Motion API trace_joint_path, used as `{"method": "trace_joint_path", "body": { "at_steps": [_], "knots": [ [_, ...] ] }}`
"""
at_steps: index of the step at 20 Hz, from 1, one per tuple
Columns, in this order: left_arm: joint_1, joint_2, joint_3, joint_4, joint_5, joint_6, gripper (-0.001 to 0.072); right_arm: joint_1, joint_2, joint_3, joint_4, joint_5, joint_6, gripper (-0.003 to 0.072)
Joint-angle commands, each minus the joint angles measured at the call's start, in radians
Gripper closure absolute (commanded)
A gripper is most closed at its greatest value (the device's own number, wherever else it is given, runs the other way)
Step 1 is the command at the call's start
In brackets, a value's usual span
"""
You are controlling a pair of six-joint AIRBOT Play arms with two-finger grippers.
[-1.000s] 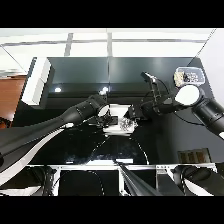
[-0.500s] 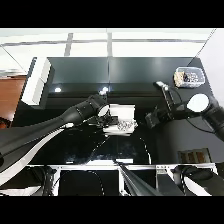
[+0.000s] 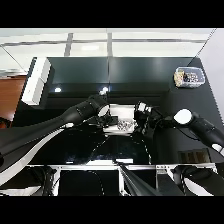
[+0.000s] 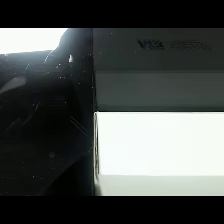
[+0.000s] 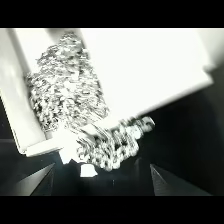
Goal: Fold the box and place the chain.
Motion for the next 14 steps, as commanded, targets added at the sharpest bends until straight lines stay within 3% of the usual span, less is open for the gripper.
{"method": "trace_joint_path", "body": {
  "at_steps": [1, 9, 10, 11, 13, 14],
  "knots": [
    [0.000, 0.000, 0.000, 0.000, 0.000, 0.000, 0.0682, 0.008, -0.094, -0.009, 0.150, -0.033, -0.370, -0.0004],
    [0.000, 0.000, 0.000, 0.000, 0.000, 0.000, 0.0682, -0.037, -0.136, -0.009, 0.157, -0.077, -0.399, -0.0001],
    [0.000, 0.000, 0.000, 0.000, 0.000, 0.000, 0.0682, -0.040, -0.136, -0.009, 0.156, -0.077, -0.395, 0.0115],
    [0.000, 0.000, 0.000, 0.000, 0.000, 0.000, 0.0682, -0.042, -0.136, -0.009, 0.157, -0.077, -0.389, 0.0153],
    [0.000, 0.000, 0.000, 0.000, 0.000, 0.000, 0.0682, -0.042, -0.136, -0.009, 0.157, -0.077, -0.359, 0.0154],
    [0.000, 0.000, 0.000, 0.000, 0.000, 0.000, 0.0683, -0.042, -0.136, -0.009, 0.157, -0.075, -0.342, 0.0242]
  ]
}}
